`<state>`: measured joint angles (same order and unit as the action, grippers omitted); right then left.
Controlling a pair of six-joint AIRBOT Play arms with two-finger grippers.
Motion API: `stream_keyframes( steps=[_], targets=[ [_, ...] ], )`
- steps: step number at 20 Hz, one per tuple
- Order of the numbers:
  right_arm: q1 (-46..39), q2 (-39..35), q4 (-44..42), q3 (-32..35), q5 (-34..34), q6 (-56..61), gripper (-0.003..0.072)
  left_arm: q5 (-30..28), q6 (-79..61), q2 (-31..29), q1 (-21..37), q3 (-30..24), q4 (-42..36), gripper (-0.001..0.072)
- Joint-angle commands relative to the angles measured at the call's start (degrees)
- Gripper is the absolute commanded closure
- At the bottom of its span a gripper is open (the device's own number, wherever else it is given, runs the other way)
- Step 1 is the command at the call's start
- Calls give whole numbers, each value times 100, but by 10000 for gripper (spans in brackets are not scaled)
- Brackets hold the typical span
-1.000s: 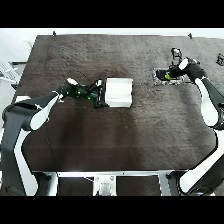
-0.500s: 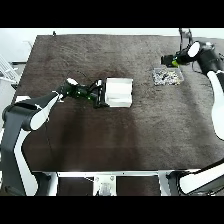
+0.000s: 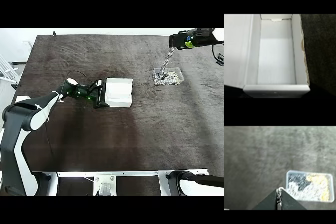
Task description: Fold the box and place the chain.
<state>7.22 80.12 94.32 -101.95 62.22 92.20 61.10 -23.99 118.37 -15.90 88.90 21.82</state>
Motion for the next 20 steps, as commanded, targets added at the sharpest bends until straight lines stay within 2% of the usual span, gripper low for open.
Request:
stream_keyframes(
  steps=[1,3,9,14,17,20],
  targets=[
    [378,-256,39,2,997,-114,671,0,-2,-4,-2,-2,2,290],
    [654,-256,39,2,1294,-125,671,0,-2,-4,-2,-2,2,290],
    [1550,-256,31,2,1305,-140,671,0,-2,-4,-2,-2,2,290],
    [1919,-184,15,59,1222,-72,671,0,-2,-4,-2,-2,2,290],
    [2017,-184,-212,302,1058,-72,671,0,-2,-4,-2,-2,2,290],
    [2094,-157,-621,649,518,-76,671,0,-2,-4,-2,-2,2,290]
  ],
)
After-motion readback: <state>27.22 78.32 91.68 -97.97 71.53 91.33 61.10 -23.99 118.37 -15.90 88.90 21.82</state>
